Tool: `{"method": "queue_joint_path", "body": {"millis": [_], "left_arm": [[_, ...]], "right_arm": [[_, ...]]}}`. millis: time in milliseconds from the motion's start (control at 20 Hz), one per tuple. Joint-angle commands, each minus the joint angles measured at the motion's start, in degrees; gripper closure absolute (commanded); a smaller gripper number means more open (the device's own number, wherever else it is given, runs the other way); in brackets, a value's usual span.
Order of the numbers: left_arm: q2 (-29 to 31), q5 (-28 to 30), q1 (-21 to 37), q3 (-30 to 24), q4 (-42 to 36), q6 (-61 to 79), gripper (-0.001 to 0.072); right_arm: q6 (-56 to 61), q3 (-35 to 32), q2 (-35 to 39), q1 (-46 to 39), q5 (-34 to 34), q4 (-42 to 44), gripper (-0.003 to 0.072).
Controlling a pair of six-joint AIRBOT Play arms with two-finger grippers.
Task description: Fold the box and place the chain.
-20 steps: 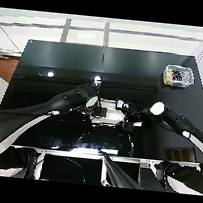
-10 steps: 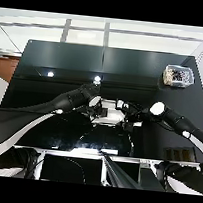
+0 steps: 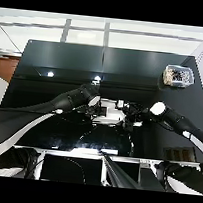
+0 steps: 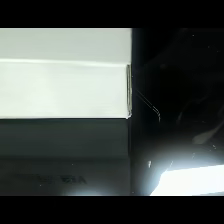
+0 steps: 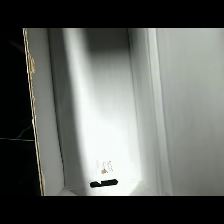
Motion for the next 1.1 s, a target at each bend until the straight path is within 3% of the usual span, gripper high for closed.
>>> {"method": "queue_joint_path", "body": {"millis": [0, 100, 200, 250, 400, 600, 700, 750, 850, 1050], "left_arm": [[0.0, 0.6, 0.0, 0.1, -0.2, 0.1, 0.0685], [0.0, 0.4, 0.0, 0.1, -0.3, 0.1, 0.0667], [0.0, 0.2, 0.1, 0.2, -0.3, -0.5, 0.0369], [0.0, 0.3, 0.2, 0.5, -0.3, -0.7, 0.0311], [0.0, 0.3, 0.2, 0.7, 0.1, -0.7, 0.0311], [-0.1, 0.2, 0.2, 0.7, 1.1, -0.8, 0.0327], [-0.4, 0.2, 0.2, 0.7, 1.0, -0.9, 0.0497], [-0.6, 0.3, 0.2, 0.7, 1.0, -0.9, 0.0498], [-0.7, 0.4, 0.2, 0.7, 1.0, -0.7, 0.0684], [-0.7, 0.2, 0.2, 0.7, 1.1, -0.7, 0.0684]], "right_arm": [[0.0, 0.0, 0.0, 0.0, 0.0, 0.2, 0.0285], [0.0, 0.0, 0.0, 0.0, 0.0, 0.2, 0.0285], [0.0, 0.0, 0.0, 0.0, 0.0, 0.2, 0.0284], [0.0, 0.0, 0.0, 0.0, 0.0, 0.2, 0.0285], [0.0, 0.0, 0.0, 0.0, 0.0, 0.2, 0.0284], [0.0, 0.0, 0.0, 0.0, 0.0, 0.2, 0.0285], [0.0, 0.0, 0.0, 0.0, 0.3, 0.1, 0.0285], [0.0, 0.0, 0.0, 0.0, 0.3, 0.1, 0.0284], [0.0, 0.0, 0.0, 0.0, 0.3, 0.1, 0.0285], [0.0, 0.0, 0.0, 0.0, 0.2, 0.1, 0.0282]]}}
